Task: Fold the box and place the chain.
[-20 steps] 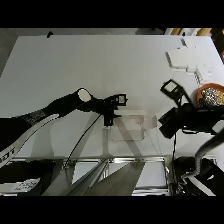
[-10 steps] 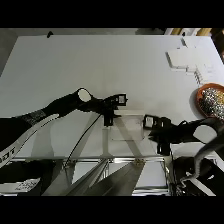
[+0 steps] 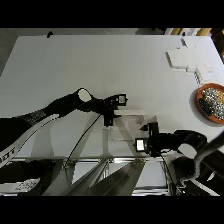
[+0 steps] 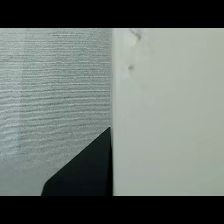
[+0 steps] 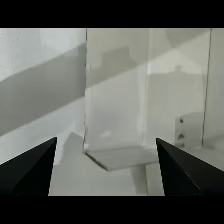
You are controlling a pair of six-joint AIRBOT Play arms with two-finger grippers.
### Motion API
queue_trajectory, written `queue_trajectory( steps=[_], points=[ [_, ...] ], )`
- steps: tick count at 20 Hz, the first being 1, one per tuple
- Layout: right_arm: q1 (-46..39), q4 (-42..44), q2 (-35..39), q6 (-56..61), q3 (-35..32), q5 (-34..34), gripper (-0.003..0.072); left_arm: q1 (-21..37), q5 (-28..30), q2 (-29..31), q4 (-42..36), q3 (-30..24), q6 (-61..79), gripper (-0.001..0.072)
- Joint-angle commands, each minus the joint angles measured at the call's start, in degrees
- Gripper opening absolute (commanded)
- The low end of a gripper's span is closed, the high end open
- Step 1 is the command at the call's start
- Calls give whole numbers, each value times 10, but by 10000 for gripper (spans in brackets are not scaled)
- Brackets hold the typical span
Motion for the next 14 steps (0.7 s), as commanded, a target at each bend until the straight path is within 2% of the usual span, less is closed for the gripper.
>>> queue_trajectory(
  steps=[1,3,6,14],
  points=[
    [35,-30,-6,10,-35,-88,690,0,0,0,0,0,0,9],
    [34,-69,-16,47,-35,-105,688,0,0,0,0,0,0,9],
    [33,-66,-24,60,-34,-129,685,0,0,0,0,0,0,9],
    [-84,-47,-24,50,48,-68,682,0,0,0,0,0,0,9]
  ],
)
